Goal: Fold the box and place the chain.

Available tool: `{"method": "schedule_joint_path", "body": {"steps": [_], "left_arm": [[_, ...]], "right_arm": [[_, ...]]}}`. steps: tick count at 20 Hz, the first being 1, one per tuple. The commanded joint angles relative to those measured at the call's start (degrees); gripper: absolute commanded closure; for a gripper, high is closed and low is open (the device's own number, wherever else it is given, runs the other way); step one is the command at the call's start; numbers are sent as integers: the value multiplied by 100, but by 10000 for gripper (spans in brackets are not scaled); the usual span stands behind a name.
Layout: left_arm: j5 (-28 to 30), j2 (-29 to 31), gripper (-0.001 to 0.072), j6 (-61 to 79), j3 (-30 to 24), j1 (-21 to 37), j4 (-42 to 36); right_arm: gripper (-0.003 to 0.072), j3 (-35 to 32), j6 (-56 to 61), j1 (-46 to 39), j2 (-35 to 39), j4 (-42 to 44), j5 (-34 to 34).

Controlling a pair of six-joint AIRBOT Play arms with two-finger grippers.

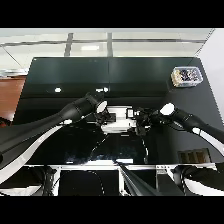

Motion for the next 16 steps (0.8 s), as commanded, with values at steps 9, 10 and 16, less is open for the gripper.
{"method": "schedule_joint_path", "body": {"steps": [9,10,16], "left_arm": [[-348,-55,237,-234,-2,48,-140],[-286,-52,239,-133,-2,37,-125],[-20,-57,680,-144,-2,70,-195]], "right_arm": [[558,0,-4,7,-4,-2,2],[559,0,-4,7,-4,-2,2],[558,0,-4,7,-4,-2,4]]}}
